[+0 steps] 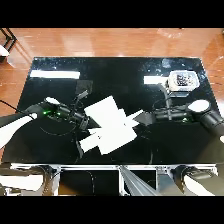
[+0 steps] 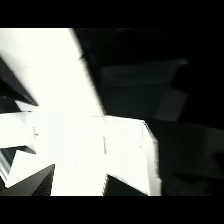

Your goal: Fold the box and place the chain.

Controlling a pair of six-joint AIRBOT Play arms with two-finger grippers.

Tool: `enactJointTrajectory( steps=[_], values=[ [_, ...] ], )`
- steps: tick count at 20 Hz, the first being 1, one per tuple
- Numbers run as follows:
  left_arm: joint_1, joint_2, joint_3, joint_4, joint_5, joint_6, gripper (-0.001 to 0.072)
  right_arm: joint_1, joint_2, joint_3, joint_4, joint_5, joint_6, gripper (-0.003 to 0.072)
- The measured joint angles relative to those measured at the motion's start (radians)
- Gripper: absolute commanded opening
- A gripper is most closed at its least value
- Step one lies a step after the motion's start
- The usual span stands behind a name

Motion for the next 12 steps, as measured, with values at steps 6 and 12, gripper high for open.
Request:
enactJointTrajectory(
  steps=[6,12],
  values=[
    [-0.048,0.051,0.091,0.066,0.020,0.013,0.0013,-0.310,0.006,0.242,-0.204,0.311,0.080,0.0702],
    [-0.223,0.172,0.149,0.270,0.183,0.098,0.0015,-0.385,0.042,0.322,-0.154,0.401,0.047,0.0702]
  ],
)
